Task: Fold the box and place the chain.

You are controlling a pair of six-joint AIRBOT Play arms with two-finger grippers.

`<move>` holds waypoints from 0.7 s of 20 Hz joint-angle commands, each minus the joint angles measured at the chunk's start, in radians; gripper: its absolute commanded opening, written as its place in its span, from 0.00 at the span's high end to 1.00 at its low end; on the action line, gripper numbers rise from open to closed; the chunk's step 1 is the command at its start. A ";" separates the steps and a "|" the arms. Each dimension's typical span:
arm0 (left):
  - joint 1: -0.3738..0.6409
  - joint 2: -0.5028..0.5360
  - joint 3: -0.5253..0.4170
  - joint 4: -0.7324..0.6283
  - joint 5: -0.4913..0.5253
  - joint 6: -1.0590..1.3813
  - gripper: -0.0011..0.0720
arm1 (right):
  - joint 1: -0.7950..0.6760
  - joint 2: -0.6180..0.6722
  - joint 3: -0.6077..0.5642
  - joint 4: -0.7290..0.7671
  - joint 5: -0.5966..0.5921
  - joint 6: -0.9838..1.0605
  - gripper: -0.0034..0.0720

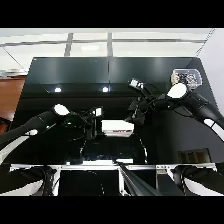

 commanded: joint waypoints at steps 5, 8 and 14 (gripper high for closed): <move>0.000 -0.001 0.000 0.000 0.000 0.000 0.36 | 0.058 -0.002 0.004 0.002 0.058 -0.130 0.00; 0.000 -0.001 0.001 0.000 0.000 0.000 0.36 | 0.058 -0.002 0.004 -0.011 0.055 -0.127 0.00; 0.000 -0.001 0.001 0.000 0.000 0.000 0.36 | 0.068 -0.002 -0.006 -0.064 0.027 -0.127 0.17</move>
